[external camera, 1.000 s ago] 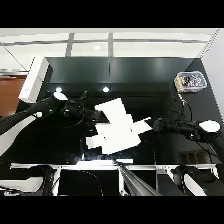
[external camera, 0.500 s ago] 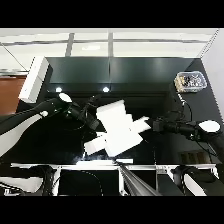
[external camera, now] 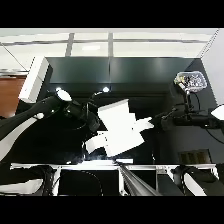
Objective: Fold the box and place the chain.
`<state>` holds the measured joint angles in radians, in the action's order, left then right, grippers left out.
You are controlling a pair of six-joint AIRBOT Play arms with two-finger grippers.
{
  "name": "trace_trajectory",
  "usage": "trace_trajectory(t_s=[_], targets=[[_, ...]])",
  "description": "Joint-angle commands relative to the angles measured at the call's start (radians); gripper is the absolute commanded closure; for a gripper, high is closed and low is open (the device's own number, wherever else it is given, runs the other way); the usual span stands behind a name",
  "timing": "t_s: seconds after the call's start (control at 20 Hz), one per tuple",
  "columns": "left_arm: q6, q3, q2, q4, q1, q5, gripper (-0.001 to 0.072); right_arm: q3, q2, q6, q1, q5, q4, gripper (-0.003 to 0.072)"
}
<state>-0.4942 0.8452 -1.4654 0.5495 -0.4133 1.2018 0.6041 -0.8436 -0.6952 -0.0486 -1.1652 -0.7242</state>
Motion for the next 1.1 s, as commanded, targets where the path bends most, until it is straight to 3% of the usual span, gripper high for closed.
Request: trace_trajectory(t_s=[0.0,0.1,0.45,0.7,1.05], targets=[[0.224,-0.034,0.073,0.066,-0.101,-0.186,0.0684,0.062,0.001,0.082,0.010,-0.079,-0.082,0.0068],[0.308,-0.033,0.066,0.148,-0.149,-0.250,0.0683,0.062,0.001,0.133,0.048,-0.045,-0.090,0.0067],[0.391,-0.033,0.053,0.158,-0.158,-0.417,0.0682,-0.014,0.000,0.248,0.232,0.098,-0.102,0.0067],[0.466,-0.033,0.041,0.251,-0.158,-0.414,0.0681,-0.124,-0.001,0.308,0.299,0.193,-0.182,0.0067],[0.520,-0.033,0.023,0.253,-0.158,-0.436,0.0681,-0.233,-0.001,0.412,0.420,0.331,-0.230,0.0067]])
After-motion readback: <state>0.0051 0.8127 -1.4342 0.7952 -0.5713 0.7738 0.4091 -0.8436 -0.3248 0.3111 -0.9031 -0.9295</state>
